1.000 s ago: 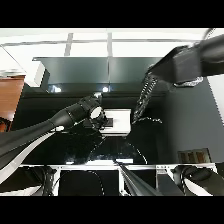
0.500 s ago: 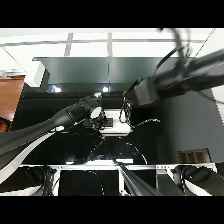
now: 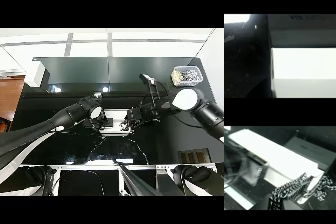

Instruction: Fold the box and place the chain.

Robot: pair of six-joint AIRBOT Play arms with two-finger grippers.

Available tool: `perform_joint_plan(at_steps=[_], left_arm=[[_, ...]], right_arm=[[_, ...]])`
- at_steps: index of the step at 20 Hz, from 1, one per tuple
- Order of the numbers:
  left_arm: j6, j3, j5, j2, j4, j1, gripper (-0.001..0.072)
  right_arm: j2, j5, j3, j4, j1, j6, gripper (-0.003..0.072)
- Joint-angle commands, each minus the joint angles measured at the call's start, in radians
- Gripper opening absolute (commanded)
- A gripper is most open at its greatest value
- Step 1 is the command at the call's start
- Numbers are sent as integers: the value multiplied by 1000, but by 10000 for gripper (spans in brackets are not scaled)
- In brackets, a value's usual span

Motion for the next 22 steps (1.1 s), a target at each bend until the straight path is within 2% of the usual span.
perform_joint_plan(at_steps=[1, 2, 6, 8, 10, 11, 12, 13, 15, 16, 19, 21, 22], left_arm=[[0, 0, 0, 0, 0, 0, 26], [0, 0, 0, 0, 0, 0, 27], [0, 0, 0, 0, 0, 0, 26], [0, 0, 0, 0, 0, 0, 26], [0, 0, 0, 0, 0, 0, 26], [0, 0, 0, 0, 0, 0, 26], [0, 0, 0, 0, 0, 0, 26], [0, 0, 0, 0, 0, 0, 26], [0, 0, 0, 0, 0, 0, 26], [0, 0, 0, 0, 0, 0, 27], [0, 0, -1, 0, 0, 0, 26], [0, 0, -1, 0, 0, 0, 26], [0, 0, 0, 0, 0, 0, 27]], right_arm=[[-6, -110, -79, 31, 7, 1, 173], [-6, -102, -77, 45, 5, -19, 344], [27, 72, -45, 43, -142, -166, 356], [74, 116, -65, -3, -236, -275, 356], [124, 38, -162, -21, -280, -469, 356], [134, -24, -222, 3, -276, -601, 396], [132, -119, -285, 45, -263, -709, 691], [126, -218, -335, 68, -240, -825, 720], [104, -381, -413, 70, -174, -1149, 720], [87, -400, -433, 71, -137, -1361, 720], [-11, -324, -431, 221, -129, -1646, 720], [-58, -322, -430, 362, -129, -1857, 720], [-81, -321, -426, 425, -129, -1896, 720]])
